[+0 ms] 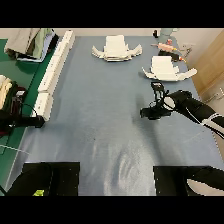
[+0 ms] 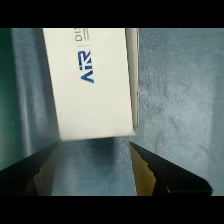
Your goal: Fold the box.
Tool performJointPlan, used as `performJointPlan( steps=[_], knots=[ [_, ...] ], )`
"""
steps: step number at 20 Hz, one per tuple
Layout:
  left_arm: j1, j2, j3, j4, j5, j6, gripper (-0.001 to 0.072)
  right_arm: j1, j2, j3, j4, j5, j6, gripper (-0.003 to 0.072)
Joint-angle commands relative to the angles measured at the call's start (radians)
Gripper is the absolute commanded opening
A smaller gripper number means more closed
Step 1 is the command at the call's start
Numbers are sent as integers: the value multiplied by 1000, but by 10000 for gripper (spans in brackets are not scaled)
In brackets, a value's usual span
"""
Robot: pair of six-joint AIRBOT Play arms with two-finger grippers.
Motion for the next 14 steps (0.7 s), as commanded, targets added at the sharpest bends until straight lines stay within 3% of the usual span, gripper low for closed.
performJointPlan(
  steps=[1,3,4,5,6,10,14],
  knots=[
    [0,106,40,219,-230,-176,692,0,-1,0,0,0,0,2],
    [-1,169,57,229,-343,-262,690,0,-1,0,2,2,0,2],
    [-4,200,64,219,-393,-342,598,0,-1,0,11,7,0,2],
    [-11,224,77,197,-453,-417,262,0,-1,0,24,10,-1,2],
    [-24,246,99,148,-514,-430,14,0,-1,0,41,10,-1,2],
    [-190,273,217,-72,-509,-466,15,0,-1,14,118,1,-91,2],
    [-443,23,403,-76,-584,-582,16,2,-2,93,145,-15,-95,2]
  ],
)
